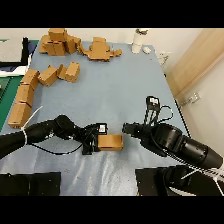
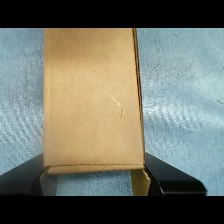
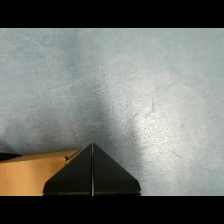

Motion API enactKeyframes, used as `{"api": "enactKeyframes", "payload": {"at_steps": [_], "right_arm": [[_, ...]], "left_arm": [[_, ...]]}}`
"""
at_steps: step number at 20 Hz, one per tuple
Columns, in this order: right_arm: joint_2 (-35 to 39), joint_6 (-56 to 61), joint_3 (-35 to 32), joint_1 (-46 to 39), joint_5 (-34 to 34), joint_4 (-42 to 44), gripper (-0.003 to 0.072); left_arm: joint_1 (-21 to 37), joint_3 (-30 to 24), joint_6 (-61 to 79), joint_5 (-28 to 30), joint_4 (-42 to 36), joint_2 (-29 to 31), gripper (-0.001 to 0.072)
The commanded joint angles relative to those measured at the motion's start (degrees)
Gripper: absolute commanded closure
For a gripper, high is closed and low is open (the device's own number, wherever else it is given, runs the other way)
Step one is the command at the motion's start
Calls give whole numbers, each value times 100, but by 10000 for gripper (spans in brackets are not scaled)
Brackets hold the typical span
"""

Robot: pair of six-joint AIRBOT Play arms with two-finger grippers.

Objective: Fold the box.

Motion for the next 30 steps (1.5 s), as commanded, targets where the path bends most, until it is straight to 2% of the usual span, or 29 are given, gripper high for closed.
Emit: {"api": "enactKeyframes", "payload": {"at_steps": [1,3,7,10,15,18,22,30], "right_arm": [[-227,46,7,-4,46,90,681],[-260,98,9,-4,144,107,680],[-280,157,17,-4,262,87,680],[-280,197,17,-4,264,42,680],[-280,195,17,-4,284,22,680],[-278,195,17,-4,398,22,680],[-278,195,17,-4,675,2,680],[-278,24,192,-4,800,-50,680]], "left_arm": [[81,11,-289,0,101,131,182],[367,11,-817,0,341,352,183],[1397,11,-1604,118,925,656,182],[2448,11,-1976,584,970,669,182],[4297,11,-2704,1690,968,658,182],[4992,11,-2833,2201,966,625,182],[5292,31,-2852,2514,935,450,182],[4975,824,-3414,2352,903,-400,183]]}}
